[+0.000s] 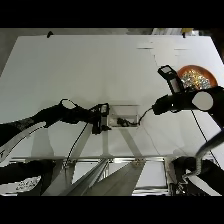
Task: Fold the box and place the chain.
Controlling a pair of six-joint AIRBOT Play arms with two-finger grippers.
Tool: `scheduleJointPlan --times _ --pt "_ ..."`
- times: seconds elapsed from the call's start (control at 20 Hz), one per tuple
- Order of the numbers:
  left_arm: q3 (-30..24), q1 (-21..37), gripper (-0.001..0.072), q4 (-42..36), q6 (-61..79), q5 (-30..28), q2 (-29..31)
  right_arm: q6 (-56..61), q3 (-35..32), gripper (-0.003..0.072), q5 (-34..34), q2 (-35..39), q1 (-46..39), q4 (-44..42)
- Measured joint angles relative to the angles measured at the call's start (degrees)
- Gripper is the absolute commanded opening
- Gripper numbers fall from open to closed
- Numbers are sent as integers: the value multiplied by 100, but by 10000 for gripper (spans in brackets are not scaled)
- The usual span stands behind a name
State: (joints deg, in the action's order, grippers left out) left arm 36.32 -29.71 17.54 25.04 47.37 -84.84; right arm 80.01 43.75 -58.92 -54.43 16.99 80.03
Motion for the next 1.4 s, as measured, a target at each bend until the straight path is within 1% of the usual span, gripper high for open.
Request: scheduleJointPlan --times 0.1,0.35,0.55,0.6,0.65,0.75,0.85,0.9,1.4 --pt "0 0 221 0 0 0 0 122 -39 291 81 -385 -79 2" --pt "0 0 221 0 0 0 0 352 -72 286 590 -1204 184 26" --pt "0 0 221 0 -2 0 0 678 -74 281 826 -1593 264 223" --pt "0 0 221 0 -2 0 0 721 -74 257 876 -1661 275 256" --pt "0 0 221 0 -2 0 0 754 -74 252 944 -1727 282 280" --pt "0 0 221 0 -2 0 0 813 -74 221 1016 -1840 291 317" --pt "0 0 221 0 0 0 0 835 -74 215 1088 -1912 293 341" --pt "0 0 221 0 0 0 0 852 -74 173 1113 -1934 293 348" --pt "0 0 221 0 -2 0 0 1003 -72 174 1165 -2020 293 402"
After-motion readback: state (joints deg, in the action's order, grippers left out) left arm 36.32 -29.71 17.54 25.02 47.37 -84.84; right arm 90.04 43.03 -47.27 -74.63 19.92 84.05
